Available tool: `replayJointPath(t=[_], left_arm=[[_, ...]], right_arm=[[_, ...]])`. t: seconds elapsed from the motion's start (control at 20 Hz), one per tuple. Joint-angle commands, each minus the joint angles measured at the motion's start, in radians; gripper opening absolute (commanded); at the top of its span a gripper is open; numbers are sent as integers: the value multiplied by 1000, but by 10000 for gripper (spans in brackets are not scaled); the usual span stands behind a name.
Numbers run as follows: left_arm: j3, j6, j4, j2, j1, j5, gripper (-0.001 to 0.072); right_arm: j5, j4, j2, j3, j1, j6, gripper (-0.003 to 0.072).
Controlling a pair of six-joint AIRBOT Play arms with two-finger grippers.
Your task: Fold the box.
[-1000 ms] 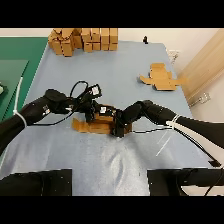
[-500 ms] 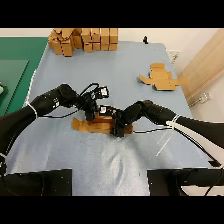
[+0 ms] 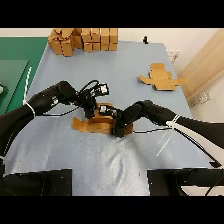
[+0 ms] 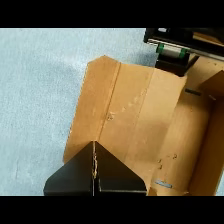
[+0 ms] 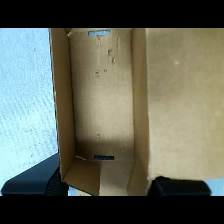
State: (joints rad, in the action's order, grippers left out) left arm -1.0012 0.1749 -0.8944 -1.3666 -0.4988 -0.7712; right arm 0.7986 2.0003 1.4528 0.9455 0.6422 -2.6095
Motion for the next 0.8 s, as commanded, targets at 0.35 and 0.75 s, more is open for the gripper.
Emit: replayJointPath(t=[0.35, 0.75], left_arm=[[-1, 1, 1, 1, -8, -52, 14], [-1, -32, 21, 1, -25, -47, 14]], right_arm=[[-3, 26, -2, 3, 0, 116, 430], [-2, 11, -4, 3, 0, 117, 433]])
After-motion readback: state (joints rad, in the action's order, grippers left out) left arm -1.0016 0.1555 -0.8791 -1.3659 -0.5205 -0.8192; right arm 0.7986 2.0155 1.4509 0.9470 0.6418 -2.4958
